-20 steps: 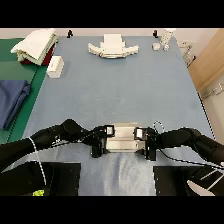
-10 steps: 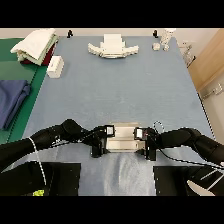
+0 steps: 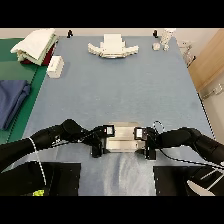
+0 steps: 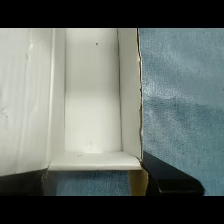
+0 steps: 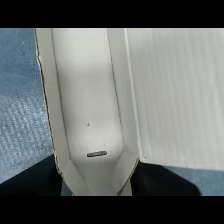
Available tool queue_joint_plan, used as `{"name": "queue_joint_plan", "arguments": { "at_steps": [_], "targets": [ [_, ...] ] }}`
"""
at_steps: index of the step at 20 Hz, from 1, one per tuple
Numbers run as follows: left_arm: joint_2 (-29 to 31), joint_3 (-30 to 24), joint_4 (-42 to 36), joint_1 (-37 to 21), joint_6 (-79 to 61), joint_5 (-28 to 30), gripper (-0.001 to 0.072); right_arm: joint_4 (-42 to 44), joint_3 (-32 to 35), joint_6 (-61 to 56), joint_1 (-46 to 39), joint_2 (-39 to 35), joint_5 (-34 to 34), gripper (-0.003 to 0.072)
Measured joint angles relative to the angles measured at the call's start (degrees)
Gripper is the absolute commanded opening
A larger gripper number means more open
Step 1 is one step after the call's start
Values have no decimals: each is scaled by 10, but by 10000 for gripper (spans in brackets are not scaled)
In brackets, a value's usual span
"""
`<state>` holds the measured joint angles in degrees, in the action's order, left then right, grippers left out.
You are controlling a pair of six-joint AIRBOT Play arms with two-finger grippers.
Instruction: Fold the box.
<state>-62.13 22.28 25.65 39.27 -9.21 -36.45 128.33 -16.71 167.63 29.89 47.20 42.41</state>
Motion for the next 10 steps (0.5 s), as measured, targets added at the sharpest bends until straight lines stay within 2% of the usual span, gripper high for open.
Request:
{"name": "queue_joint_plan", "arguments": {
  "at_steps": [4,5,6,10],
  "targets": [
    [0,0,0,0,0,0,473,-5,-2,0,0,0,-2,540],
    [0,0,0,0,0,0,473,-10,-2,-1,0,0,-3,597],
    [0,0,0,0,-2,0,473,-17,-2,-1,0,0,-4,720],
    [0,0,0,0,-2,-3,473,-71,-4,-28,0,-7,10,720]
  ]
}}
